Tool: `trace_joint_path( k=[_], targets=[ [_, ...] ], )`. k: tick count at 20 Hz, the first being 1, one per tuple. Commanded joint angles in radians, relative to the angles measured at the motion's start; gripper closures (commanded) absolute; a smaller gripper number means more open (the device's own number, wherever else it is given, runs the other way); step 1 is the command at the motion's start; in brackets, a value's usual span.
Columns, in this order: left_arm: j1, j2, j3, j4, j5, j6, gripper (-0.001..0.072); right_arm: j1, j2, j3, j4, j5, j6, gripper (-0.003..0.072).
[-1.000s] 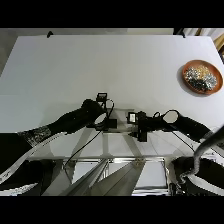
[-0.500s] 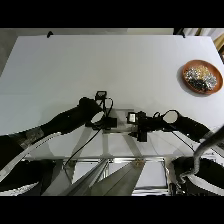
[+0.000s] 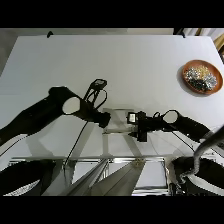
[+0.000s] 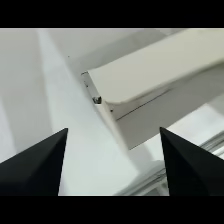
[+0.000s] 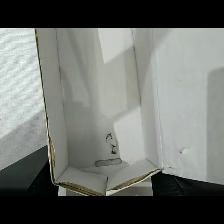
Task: Fold the box and place the chain.
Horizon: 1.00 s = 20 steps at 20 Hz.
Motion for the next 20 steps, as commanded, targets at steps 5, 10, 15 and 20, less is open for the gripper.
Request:
trace_joint_path(
  k=[5, 10, 15, 20],
  targets=[
    [0.225, 0.103, -0.250, -0.257, 0.103, 1.341, 0.0008, 0.000, 0.000, 0.000, 0.000, 0.001, 0.000, 0.0375],
    [0.266, -0.055, -0.350, -0.661, 0.212, 1.901, 0.0007, 0.000, 0.000, 0.000, 0.000, 0.001, 0.000, 0.0375],
    [0.263, -0.186, -0.350, -0.743, 0.245, 2.033, 0.0006, 0.000, 0.000, 0.000, 0.000, 0.001, 0.000, 0.0375],
    [0.267, -0.187, -0.350, -0.744, 0.243, 2.028, 0.0005, 0.000, 0.000, 0.000, 0.000, 0.001, 0.000, 0.0375]
  ],
)
